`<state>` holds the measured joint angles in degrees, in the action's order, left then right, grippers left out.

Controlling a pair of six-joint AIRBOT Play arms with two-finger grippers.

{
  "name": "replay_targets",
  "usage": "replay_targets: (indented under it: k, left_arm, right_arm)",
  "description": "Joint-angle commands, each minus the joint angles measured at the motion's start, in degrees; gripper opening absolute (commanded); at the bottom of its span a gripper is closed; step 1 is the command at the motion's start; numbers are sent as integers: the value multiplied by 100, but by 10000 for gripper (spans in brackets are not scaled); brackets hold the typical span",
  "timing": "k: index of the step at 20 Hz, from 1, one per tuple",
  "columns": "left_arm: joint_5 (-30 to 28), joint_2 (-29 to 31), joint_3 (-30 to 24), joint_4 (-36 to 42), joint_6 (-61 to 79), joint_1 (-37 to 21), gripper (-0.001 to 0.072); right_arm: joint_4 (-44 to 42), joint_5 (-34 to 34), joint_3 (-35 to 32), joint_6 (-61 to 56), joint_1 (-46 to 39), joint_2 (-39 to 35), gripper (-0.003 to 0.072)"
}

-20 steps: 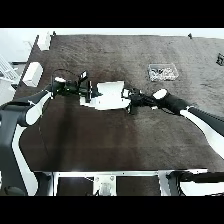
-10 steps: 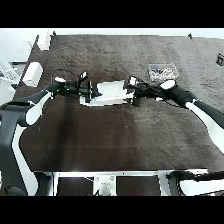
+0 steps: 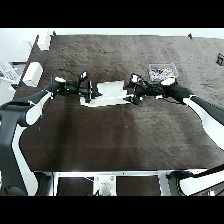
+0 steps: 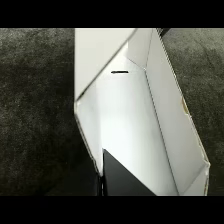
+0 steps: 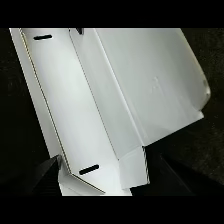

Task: Fold the box and place the chain.

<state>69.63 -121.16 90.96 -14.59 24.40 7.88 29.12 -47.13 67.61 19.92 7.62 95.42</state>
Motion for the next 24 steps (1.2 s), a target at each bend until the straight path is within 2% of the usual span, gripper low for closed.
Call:
replay_targets:
  k: [1,4,11,16,21,24]
  left_arm:
    - [0,0,4,2,2,2,22]
    - [2,0,4,2,0,2,22]
    - [0,0,4,2,0,2,22]
    - [0,0,7,2,0,2,22]
    - [-2,0,7,2,2,2,22]
    - [-2,0,7,2,2,2,22]
  right_arm:
    - [-20,-446,321,31,-144,260,709]
    - [-20,-872,527,28,-275,496,710]
    - [-15,-1182,855,162,-286,870,709]
    - [94,-1762,872,-184,-286,911,709]
    - [140,-1735,848,-542,-90,914,709]
    - [151,-1373,848,-529,-55,953,709]
